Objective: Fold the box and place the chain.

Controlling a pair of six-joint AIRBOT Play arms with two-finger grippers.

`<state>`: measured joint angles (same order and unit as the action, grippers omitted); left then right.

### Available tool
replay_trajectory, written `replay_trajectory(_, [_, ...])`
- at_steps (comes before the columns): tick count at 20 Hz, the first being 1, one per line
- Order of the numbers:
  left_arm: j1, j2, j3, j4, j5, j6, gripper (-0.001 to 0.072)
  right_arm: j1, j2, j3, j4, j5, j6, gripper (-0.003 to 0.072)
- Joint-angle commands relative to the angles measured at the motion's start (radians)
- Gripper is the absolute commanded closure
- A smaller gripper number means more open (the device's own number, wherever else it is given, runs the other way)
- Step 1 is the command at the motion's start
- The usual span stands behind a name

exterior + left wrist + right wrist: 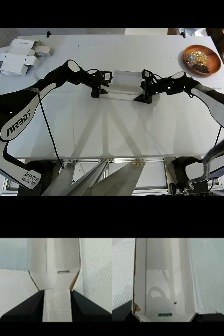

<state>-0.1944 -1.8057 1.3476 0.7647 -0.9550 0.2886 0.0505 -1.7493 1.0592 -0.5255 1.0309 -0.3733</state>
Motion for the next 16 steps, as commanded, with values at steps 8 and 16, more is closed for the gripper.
replay_trajectory(8, [-0.001, -0.001, 0.0, -0.058, 0.0, 0.003, 0.0444, 0.0, 0.0, 0.0, -0.001, 0.0, 0.0, 0.0151])
replay_trajectory(16, [-0.001, -0.001, 0.0, -0.058, -0.069, 0.003, 0.0631, 0.0, 0.0, 0.0, -0.001, 0.0, 0.0, 0.0151])
